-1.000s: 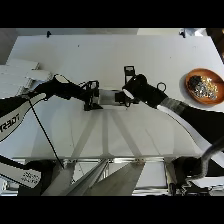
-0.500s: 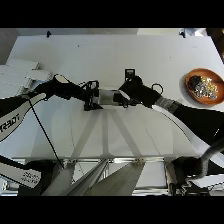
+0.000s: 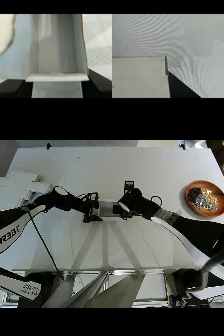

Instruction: Fold the box and place the chain.

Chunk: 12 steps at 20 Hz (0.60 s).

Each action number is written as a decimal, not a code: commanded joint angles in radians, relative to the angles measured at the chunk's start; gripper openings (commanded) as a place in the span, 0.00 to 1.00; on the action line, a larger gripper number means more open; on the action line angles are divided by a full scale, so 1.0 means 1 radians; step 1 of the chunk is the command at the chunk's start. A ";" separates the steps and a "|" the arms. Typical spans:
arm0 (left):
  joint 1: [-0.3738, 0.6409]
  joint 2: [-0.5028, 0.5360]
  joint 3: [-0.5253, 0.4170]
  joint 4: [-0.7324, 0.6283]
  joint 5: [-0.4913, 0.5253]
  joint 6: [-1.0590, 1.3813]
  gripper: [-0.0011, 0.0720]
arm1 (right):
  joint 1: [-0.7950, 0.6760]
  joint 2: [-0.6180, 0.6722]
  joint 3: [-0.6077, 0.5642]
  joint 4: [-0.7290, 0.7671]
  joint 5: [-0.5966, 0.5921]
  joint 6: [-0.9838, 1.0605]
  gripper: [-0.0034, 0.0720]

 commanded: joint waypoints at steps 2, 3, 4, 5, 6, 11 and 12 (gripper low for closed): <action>0.000 0.000 0.000 0.000 -0.001 0.000 0.40 | 0.001 0.001 0.003 0.000 -0.031 0.000 0.31; 0.000 0.000 0.000 0.000 -0.001 0.000 0.40 | 0.001 0.007 0.006 -0.002 -0.026 -0.004 0.61; 0.000 0.000 0.000 0.000 -0.001 0.000 0.40 | 0.001 0.017 0.007 -0.005 -0.020 -0.027 0.67; 0.000 0.000 0.000 0.000 -0.001 0.000 0.40 | 0.000 0.034 0.007 -0.005 -0.010 -0.091 0.67; 0.000 0.000 0.000 0.000 -0.001 0.000 0.40 | 0.000 0.051 0.007 -0.008 0.008 -0.154 0.67; 0.000 0.000 0.000 0.000 -0.001 0.000 0.40 | -0.037 0.185 0.007 -0.006 0.086 -0.378 0.67; 0.000 0.000 0.000 0.000 -0.001 0.000 0.40 | -0.056 0.216 0.007 -0.006 0.097 -0.418 0.67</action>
